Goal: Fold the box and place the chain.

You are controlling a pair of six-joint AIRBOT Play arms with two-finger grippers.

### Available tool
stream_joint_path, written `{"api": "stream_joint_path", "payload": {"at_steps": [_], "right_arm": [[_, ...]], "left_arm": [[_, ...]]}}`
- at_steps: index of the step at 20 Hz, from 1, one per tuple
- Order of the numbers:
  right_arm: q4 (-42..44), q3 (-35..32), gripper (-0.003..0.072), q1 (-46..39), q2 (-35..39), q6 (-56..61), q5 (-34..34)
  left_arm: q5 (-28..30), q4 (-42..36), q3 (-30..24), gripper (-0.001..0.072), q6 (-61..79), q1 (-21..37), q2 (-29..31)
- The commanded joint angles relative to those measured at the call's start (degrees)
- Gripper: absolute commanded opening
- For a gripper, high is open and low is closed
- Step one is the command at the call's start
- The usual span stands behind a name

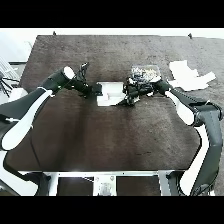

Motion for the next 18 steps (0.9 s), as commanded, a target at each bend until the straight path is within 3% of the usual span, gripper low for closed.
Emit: {"api": "stream_joint_path", "payload": {"at_steps": [1, 6, 10, 15, 18], "right_arm": [[0.00, -0.02, 0.0520, -0.02, -0.02, 0.04, 0.04], [0.00, -0.02, 0.0520, -0.02, -0.02, 0.04, 0.04], [0.02, -0.02, 0.0520, -0.02, -0.02, 0.04, 0.04], [0.00, -0.02, 0.0520, -0.02, -0.02, 0.04, 0.04], [0.02, -0.02, 0.0520, -0.02, -0.02, 0.04, 0.04]], "left_arm": [[-0.50, 4.13, 0.07, 0.0407, -4.81, -0.85, 0.04], [-1.90, 13.46, 1.64, 0.0407, -14.99, -3.61, -0.09], [-1.05, 15.21, 2.12, 0.0408, -17.62, -4.37, -0.66], [-8.37, 18.75, 9.09, 0.0407, -22.49, -5.73, -4.55], [-9.55, 20.24, 12.28, 0.0408, -23.65, -6.51, -5.38]]}}
